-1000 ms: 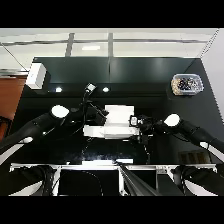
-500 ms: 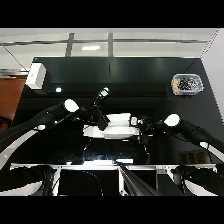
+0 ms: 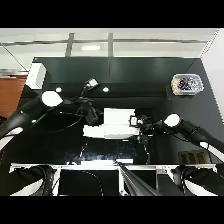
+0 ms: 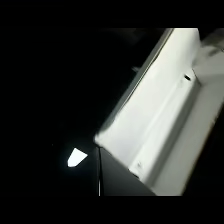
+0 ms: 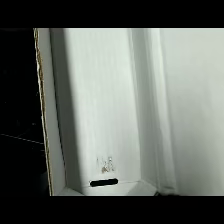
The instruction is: Fold the box and place the chain.
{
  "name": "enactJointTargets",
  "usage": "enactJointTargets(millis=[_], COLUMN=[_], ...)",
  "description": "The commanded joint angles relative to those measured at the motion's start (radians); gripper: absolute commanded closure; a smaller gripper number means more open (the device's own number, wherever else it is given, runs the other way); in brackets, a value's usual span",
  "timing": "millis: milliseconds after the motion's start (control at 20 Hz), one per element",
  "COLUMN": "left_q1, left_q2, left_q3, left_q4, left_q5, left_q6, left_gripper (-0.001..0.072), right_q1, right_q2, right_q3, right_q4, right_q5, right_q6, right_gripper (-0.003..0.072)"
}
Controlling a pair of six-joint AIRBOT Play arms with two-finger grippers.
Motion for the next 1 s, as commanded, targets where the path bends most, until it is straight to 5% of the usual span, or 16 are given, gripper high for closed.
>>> enactJointTargets(millis=[0,100,150,200,550,800,900,950], left_q1=[0.082,0.084,0.073,0.056,-0.085,-0.165,-0.193,-0.202], left_q2=[0.145,0.177,0.175,0.171,0.064,0.003,0.002,0.002], left_q3=[-0.105,-0.185,-0.216,-0.250,-0.300,-0.299,-0.299,-0.297], left_q4=[-0.056,-0.091,-0.089,-0.089,-0.012,-0.048,-0.049,-0.050], left_q5=[-0.130,-0.137,-0.126,-0.073,0.249,0.300,0.323,0.334], left_q6=[0.068,0.206,0.291,0.398,0.577,0.577,0.577,0.577], left_gripper=[0.0683,0.0609,0.0348,0.0008,-0.0002,0.0006,0.0051,0.0177], right_q1=[0.000,0.000,0.000,0.000,0.000,0.000,0.000,0.000], right_q2=[0.000,0.000,0.000,0.000,0.000,0.000,0.000,0.000], right_q3=[0.000,0.000,0.000,0.000,0.000,0.000,0.000,0.000], right_q4=[0.000,0.000,0.000,0.000,0.000,0.000,0.000,0.000], right_q5=[0.000,0.000,0.000,0.000,0.000,0.000,0.000,0.000], right_q6=[0.000,0.000,0.000,0.000,0.000,0.000,0.000,0.000], right_gripper=[0.0557,0.0557,0.0557,0.0556,0.0557,0.0557,0.0556,0.0557])
